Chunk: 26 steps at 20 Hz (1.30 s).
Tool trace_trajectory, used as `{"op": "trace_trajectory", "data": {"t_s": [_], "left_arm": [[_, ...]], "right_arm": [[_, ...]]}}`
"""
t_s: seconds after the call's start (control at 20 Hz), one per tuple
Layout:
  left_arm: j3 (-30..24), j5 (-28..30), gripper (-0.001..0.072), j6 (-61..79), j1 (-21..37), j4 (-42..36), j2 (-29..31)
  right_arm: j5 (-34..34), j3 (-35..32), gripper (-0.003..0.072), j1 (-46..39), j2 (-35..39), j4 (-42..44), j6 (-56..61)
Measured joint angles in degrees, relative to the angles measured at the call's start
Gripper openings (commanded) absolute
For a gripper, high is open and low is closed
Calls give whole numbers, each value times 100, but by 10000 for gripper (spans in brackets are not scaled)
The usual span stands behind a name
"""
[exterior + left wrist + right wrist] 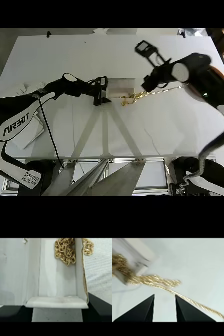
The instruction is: Fold the box and place the chain.
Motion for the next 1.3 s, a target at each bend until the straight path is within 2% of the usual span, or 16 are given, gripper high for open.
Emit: {"op": "trace_trajectory", "data": {"t_s": [0.1, 0.2, 0.4, 0.55, 0.6, 0.7, 0.95, 1.05, 1.3], "left_arm": [[0, 0, 325, 0, 0, 0, 0], [0, 0, 325, 0, 0, 0, 0], [0, 0, 325, 2, 0, 0, 0], [0, 0, 325, 0, 0, 0, 0], [0, 0, 325, 0, 0, 0, 0], [0, 0, 325, 0, 0, 0, 0], [0, 0, 325, 0, 0, 0, 0], [0, 0, 325, 0, 0, 0, 0], [0, 0, 325, 2, 0, 0, 0]], "right_arm": [[131, 0, 312, -680, 85, -92, 68], [223, 0, 450, -1425, 114, -103, 136], [431, 0, 458, -2627, 20, 302, 197], [566, 0, 460, -2955, -232, 800, 70], [629, 0, 463, -2942, -334, 988, -114], [645, 0, 552, -2741, -562, 1261, -654], [133, 0, 556, -1683, -1126, 1552, -3220], [-210, 0, 520, -1279, -1346, 1596, -4046], [-422, 0, 516, -713, -2002, 1661, -5021]]}}
